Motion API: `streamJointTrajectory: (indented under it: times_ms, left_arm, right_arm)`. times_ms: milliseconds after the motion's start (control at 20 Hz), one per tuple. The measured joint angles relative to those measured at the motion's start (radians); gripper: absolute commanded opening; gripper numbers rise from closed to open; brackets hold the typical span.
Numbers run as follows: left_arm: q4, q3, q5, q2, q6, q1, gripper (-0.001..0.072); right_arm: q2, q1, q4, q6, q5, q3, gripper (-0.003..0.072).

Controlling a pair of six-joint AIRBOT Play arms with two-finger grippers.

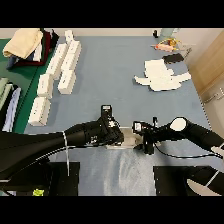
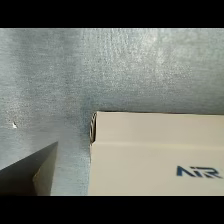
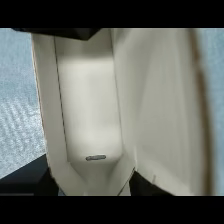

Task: Fold the box.

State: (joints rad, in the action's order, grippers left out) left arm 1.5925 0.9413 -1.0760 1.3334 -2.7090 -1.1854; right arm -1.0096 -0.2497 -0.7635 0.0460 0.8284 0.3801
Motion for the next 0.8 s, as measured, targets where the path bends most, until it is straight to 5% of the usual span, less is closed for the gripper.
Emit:
streamJointTrajectory:
  times_ms: [250, 500, 550, 600, 650, 800]
  left_arm:
    - [-0.013, 0.027, -0.026, -0.014, -0.002, 0.000, 0.0637]
    - [-0.015, 0.106, -0.233, -0.119, 0.046, 0.002, 0.0634]
    - [-0.015, 0.114, -0.291, -0.145, 0.051, 0.002, 0.0436]
    - [-0.019, 0.120, -0.362, -0.172, 0.058, 0.002, 0.0112]
    - [-0.022, 0.124, -0.424, -0.195, 0.063, 0.002, 0.0014]
    - [-0.033, 0.131, -0.540, -0.243, 0.104, 0.002, 0.0014]
  right_arm:
    - [0.000, 0.000, 0.000, 0.000, 0.000, 0.000, 0.0508]
    - [0.000, 0.000, 0.000, 0.000, 0.000, 0.000, 0.0508]
    - [0.000, 0.000, 0.000, 0.000, 0.000, 0.000, 0.0508]
    - [0.000, 0.000, 0.000, 0.000, 0.000, 0.000, 0.0508]
    - [0.000, 0.000, 0.000, 0.000, 0.000, 0.000, 0.0508]
    - [0.000, 0.000, 0.000, 0.000, 0.000, 0.000, 0.0508]
